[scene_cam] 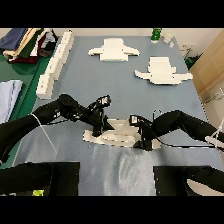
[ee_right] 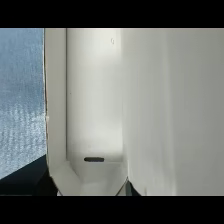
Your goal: Fold the box.
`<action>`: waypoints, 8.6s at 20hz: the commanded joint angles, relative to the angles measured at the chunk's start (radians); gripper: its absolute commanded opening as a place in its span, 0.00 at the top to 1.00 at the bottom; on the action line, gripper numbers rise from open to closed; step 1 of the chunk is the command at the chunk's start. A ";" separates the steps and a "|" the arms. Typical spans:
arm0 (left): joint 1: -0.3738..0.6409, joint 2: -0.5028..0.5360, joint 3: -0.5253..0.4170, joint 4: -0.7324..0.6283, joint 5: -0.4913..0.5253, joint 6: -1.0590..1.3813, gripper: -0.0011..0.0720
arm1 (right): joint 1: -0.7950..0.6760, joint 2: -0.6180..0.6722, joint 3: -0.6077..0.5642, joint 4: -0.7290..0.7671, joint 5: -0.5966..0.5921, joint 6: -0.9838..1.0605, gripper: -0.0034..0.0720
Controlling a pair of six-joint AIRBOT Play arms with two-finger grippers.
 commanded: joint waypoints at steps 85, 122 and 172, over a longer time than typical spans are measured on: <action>0.000 0.003 0.040 0.034 0.071 0.002 0.97 | 0.021 0.090 0.068 -0.306 0.267 0.327 0.07; 0.000 0.003 0.040 0.034 0.077 0.001 0.97 | 0.020 0.030 0.067 -0.086 0.087 0.052 0.04; 0.000 0.003 0.040 0.034 0.077 0.000 0.97 | 0.019 0.019 0.004 -0.100 0.143 0.004 0.07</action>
